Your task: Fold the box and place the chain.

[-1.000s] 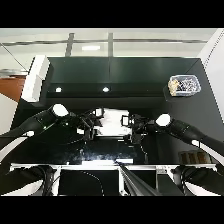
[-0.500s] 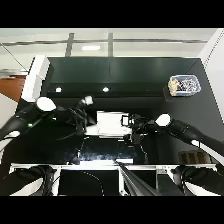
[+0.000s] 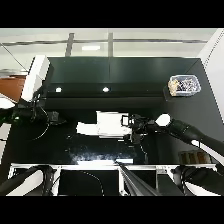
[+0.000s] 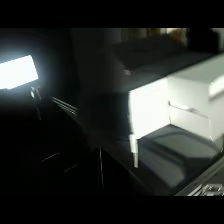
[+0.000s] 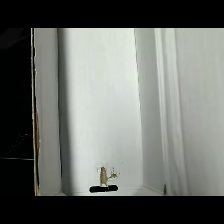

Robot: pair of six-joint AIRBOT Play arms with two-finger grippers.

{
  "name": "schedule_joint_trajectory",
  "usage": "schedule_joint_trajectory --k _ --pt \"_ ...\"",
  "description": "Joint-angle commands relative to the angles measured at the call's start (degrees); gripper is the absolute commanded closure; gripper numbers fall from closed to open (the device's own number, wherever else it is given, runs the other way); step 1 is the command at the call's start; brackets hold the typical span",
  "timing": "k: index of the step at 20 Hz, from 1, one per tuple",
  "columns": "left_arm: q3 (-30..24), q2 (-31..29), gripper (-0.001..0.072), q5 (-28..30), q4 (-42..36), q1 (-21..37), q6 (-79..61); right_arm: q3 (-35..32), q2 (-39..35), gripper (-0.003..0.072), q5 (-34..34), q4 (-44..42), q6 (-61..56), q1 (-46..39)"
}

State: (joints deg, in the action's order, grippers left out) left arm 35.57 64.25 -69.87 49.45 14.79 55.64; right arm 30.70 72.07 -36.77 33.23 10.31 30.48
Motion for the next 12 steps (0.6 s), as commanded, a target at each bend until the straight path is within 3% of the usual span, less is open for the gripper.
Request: schedule_joint_trajectory --k 1,6,12 --pt "-4.2 2.5 0.0681 2.6 -1.9 4.0 9.2 0.0 0.0 0.0157 0.0 0.0 0.0 0.0" --pt "-6.4 10.6 0.0681 3.3 -10.0 -4.5 5.8 0.0 0.0 0.0157 0.0 0.0 0.0 0.0" --pt "-6.2 12.9 0.0682 12.2 -15.4 -15.9 5.7 0.0 0.0 0.0157 0.0 0.0 0.0 0.0"
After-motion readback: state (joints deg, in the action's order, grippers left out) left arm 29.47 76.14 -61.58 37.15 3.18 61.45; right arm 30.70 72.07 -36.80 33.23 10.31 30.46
